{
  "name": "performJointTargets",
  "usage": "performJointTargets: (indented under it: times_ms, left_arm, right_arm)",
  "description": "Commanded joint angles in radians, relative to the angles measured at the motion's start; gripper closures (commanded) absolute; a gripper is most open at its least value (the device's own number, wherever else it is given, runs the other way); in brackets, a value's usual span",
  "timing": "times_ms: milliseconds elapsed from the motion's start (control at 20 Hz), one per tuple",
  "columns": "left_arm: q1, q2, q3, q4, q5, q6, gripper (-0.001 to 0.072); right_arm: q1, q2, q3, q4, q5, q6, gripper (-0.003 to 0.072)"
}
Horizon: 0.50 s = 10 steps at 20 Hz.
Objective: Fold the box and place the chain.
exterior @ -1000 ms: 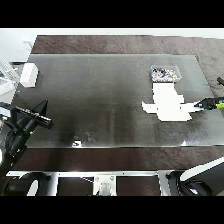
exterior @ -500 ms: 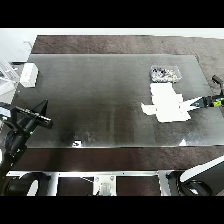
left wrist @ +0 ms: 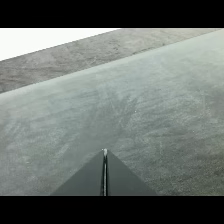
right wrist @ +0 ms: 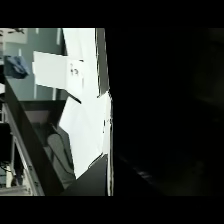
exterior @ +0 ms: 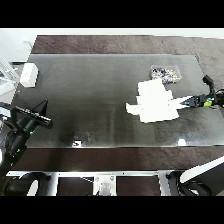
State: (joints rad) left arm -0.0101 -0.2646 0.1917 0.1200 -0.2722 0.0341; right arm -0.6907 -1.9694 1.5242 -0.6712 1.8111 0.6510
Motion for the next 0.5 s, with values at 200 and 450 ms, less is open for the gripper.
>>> performJointTargets:
  times_ms: [200, 450]
  left_arm:
    - [0.000, 0.001, 0.001, 0.000, 0.000, 0.000, 0.0689]
    - [0.000, 0.001, 0.001, 0.000, 0.002, 0.000, 0.0689]
  right_arm:
    - [0.247, 0.173, -0.336, 0.258, -0.269, -0.042, 0.0684]
    - [0.525, 0.179, -0.345, 0.324, -0.532, 0.031, 0.0683]
